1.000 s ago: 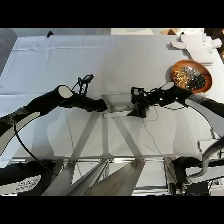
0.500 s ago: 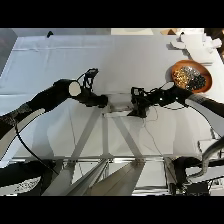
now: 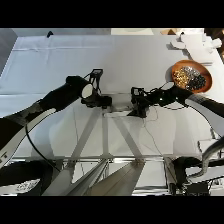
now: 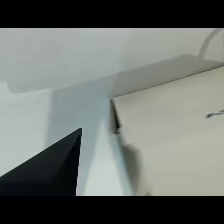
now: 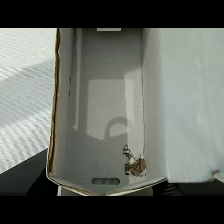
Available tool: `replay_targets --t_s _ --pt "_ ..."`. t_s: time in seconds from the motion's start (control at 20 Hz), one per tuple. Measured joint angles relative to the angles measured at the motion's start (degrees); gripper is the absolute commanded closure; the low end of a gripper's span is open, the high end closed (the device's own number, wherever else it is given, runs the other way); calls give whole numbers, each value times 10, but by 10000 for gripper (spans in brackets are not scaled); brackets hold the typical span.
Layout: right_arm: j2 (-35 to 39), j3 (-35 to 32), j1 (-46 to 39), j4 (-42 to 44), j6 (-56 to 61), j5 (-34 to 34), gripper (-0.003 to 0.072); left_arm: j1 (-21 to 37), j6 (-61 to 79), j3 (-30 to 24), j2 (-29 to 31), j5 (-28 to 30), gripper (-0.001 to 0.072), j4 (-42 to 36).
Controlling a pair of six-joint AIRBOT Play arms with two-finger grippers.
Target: Fold the box and place the chain.
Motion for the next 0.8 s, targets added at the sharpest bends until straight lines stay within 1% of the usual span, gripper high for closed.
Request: replay_targets --t_s 0.05,0.15,0.35,0.45,0.5,0.8 --pt "0 0 0 0 0 0 289 -6 -5 7 -8 0 261 2" --pt "0 0 0 0 0 0 289 -16 -21 19 -25 -4 298 14" --pt "0 0 0 0 0 0 289 -26 -65 29 -51 -24 299 46" --pt "0 0 0 0 0 0 289 -28 -90 31 -57 -36 304 65" --pt "0 0 0 0 0 0 289 -29 -104 32 -59 -41 329 72" --pt "0 0 0 2 0 -1 289 -30 -191 33 -63 -47 328 92"
